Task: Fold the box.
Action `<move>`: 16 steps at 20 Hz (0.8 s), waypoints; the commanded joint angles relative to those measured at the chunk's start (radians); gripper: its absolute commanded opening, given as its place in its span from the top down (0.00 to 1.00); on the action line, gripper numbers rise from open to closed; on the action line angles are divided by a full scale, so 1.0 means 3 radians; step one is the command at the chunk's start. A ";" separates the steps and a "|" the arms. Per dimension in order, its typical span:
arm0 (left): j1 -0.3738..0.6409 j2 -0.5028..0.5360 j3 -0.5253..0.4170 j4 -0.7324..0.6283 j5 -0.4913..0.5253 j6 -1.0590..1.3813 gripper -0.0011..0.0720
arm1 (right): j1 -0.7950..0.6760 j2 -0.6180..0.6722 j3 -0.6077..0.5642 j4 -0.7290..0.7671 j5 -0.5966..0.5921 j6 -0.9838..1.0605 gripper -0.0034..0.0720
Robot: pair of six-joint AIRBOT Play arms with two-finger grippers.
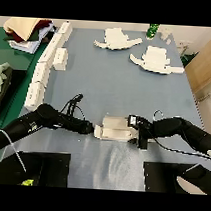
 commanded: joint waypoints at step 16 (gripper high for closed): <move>-0.0004 -0.0005 0.0079 -0.0069 -0.0071 0.0061 0.51 | 0.0001 0.0003 -0.0001 0.0001 0.0001 0.0001 0.42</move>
